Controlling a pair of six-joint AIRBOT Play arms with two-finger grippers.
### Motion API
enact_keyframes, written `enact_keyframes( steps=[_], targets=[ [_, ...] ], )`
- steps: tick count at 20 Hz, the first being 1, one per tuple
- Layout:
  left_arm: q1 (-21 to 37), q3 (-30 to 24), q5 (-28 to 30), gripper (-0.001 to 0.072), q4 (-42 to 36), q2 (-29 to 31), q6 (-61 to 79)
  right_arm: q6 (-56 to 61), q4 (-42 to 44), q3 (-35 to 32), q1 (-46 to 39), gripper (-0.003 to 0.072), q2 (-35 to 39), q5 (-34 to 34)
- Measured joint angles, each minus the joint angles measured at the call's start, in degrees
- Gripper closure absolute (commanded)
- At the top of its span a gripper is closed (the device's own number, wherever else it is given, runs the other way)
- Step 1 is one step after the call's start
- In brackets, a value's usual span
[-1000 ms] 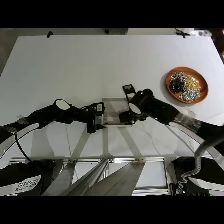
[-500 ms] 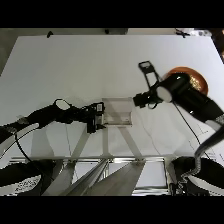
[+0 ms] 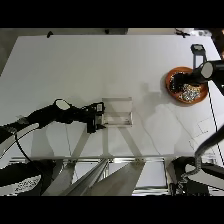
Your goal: Fold the box and place the chain.
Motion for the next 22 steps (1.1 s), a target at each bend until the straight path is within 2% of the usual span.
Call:
enact_keyframes(
  steps=[8, 10, 11, 13, 18, 22],
  targets=[
    [0.0, 0.0, 0.0, 0.0323, 0.0, 0.0, 0.0, -4.9, 3.0, 0.0, -4.3, 0.0218, -10.5, -6.9],
    [0.0, 0.0, 0.0, 0.0323, 0.0, 0.0, 0.0, -6.0, 4.6, 0.1, -4.5, 0.0319, -11.5, -8.1],
    [0.0, 0.0, 0.0, 0.0323, 0.0, 0.0, 0.0, -6.5, 5.6, 0.1, -4.5, 0.0407, -11.8, -8.5],
    [0.0, 0.0, 0.0, 0.0323, 0.0, 0.0, 0.0, -7.6, 6.9, 0.1, -4.5, 0.068, -12.2, -9.0],
    [0.0, 0.0, 0.0, 0.0323, 0.0, 0.0, 0.0, -8.2, 8.6, 0.0, -4.6, 0.0677, -11.3, -7.5],
    [0.0, 0.0, 0.0, 0.0323, 0.0, 0.0, 0.0, -9.2, 8.9, 0.0, -4.6, 0.0677, -5.8, -4.3]
  ],
)
